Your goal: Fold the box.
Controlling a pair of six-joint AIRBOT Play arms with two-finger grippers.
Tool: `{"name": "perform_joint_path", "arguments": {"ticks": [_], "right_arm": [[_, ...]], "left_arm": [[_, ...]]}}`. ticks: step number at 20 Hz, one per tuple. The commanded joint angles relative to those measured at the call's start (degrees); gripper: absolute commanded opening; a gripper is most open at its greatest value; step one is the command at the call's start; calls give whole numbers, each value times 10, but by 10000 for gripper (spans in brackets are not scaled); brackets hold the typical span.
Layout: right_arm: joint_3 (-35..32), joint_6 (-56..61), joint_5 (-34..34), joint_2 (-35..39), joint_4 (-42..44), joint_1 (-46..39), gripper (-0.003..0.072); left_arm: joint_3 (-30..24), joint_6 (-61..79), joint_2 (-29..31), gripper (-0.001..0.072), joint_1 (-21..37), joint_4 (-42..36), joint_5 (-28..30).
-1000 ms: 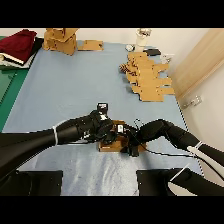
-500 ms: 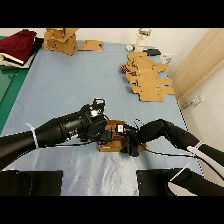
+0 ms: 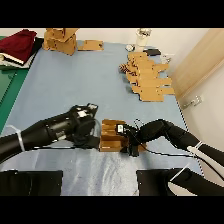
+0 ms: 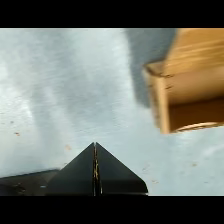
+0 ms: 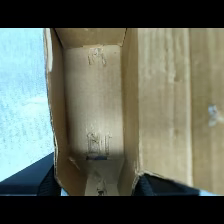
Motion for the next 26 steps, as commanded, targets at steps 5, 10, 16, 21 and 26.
{"name": "perform_joint_path", "arguments": {"ticks": [5,10,16,21,26], "right_arm": [[0,0,0,0,0,0,515],[0,0,0,0,0,0,515],[0,0,-1,0,0,0,515],[0,0,-1,0,-4,0,515],[0,0,-1,0,-4,0,515]], "left_arm": [[-200,557,64,13,286,-236,60],[-205,1027,65,13,347,-412,62],[-214,1188,72,12,283,-436,236],[-248,1262,72,698,229,-483,331],[-250,1262,50,699,178,-498,389]]}}
